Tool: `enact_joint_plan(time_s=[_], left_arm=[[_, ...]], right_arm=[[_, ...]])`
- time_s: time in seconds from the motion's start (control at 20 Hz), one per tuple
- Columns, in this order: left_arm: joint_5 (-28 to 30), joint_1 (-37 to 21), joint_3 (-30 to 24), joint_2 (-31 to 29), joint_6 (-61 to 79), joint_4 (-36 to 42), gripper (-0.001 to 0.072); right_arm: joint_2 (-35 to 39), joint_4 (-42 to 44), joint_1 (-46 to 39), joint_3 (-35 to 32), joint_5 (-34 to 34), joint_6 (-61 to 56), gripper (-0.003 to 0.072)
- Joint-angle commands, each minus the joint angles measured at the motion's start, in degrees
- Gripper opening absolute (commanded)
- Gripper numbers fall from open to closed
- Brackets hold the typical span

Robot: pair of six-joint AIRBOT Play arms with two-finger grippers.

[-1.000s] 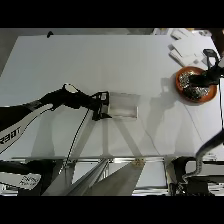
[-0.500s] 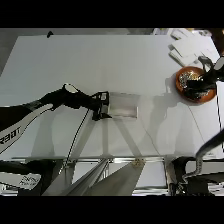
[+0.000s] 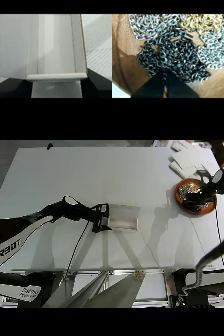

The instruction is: Fold the box and place the chain.

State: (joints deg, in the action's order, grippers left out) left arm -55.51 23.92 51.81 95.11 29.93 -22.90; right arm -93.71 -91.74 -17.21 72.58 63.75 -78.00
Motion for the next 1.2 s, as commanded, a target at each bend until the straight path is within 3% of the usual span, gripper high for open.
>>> enact_joint_plan(time_s=[0.0, 0.5, 0.55, 0.6, 0.65, 1.05, 1.15], left_arm=[[0.02, -0.02, -0.02, -0.02, 0.02, -0.02, 0.0088], [0.02, -0.02, -0.02, -0.02, 0.02, -0.02, 0.0088], [0.02, -0.02, -0.02, -0.02, 0.02, -0.02, 0.0088], [0.02, -0.02, 0.0, -0.02, 0.02, -0.02, 0.0088], [0.0, -0.02, -0.02, -0.02, 0.0, -0.02, 0.0088], [0.02, -0.02, -0.02, -0.02, 0.0, -0.02, 0.0088], [0.02, -0.02, 0.0, -0.02, 0.02, -0.02, 0.0088]], right_arm=[[-0.5, 0.0, -0.04, 0.02, -0.07, 0.13, 0.0019], [7.67, -1.51, -0.07, 0.0, 2.23, 1.51, 0.0021], [7.3, -1.55, -0.07, -0.02, 2.99, 2.12, 0.0102], [6.75, -1.55, -0.07, -0.02, 3.28, 2.4, 0.0232], [6.05, -1.53, -0.04, -0.02, 3.61, 3.91, 0.0259], [0.96, -2.45, -0.04, -0.02, 3.78, 5.01, 0.0252], [0.28, -3.43, -0.07, -0.02, 3.8, 5.03, 0.0196]])
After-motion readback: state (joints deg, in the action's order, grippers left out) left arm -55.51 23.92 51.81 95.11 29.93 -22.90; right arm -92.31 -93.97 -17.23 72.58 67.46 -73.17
